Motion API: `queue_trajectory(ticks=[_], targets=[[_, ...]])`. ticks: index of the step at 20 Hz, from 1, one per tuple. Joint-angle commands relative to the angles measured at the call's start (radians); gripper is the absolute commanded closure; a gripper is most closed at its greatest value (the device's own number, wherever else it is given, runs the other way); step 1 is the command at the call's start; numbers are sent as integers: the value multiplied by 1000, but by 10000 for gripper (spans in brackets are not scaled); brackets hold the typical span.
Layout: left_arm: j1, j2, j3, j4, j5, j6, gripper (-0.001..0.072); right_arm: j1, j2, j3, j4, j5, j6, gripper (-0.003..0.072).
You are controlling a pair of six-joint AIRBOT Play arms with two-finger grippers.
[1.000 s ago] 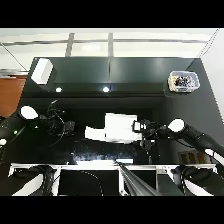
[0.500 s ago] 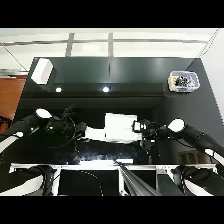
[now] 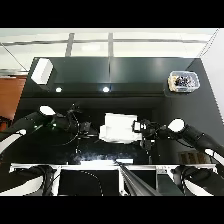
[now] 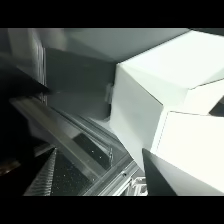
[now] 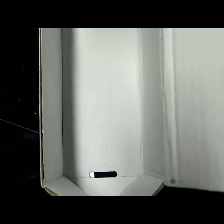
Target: Fold the box and place the chain.
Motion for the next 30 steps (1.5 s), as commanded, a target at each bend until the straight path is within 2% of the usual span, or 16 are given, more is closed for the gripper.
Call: queue_trajectory(ticks=[1,7,14,19,27,29,30], targets=[[-2,2,50,24,-56,-24,83,0,0,0,0,0,0,319],[-13,38,105,24,-68,-52,77,0,0,0,0,0,0,318],[-196,55,109,32,93,-150,78,0,0,0,0,0,0,318],[-244,55,127,44,123,-216,81,0,0,0,0,0,0,318],[-349,55,245,317,140,-486,92,0,0,0,0,0,0,318],[-368,55,265,354,134,-524,233,0,0,0,0,0,0,318],[-371,55,267,349,134,-526,237,0,0,0,0,0,0,318]])
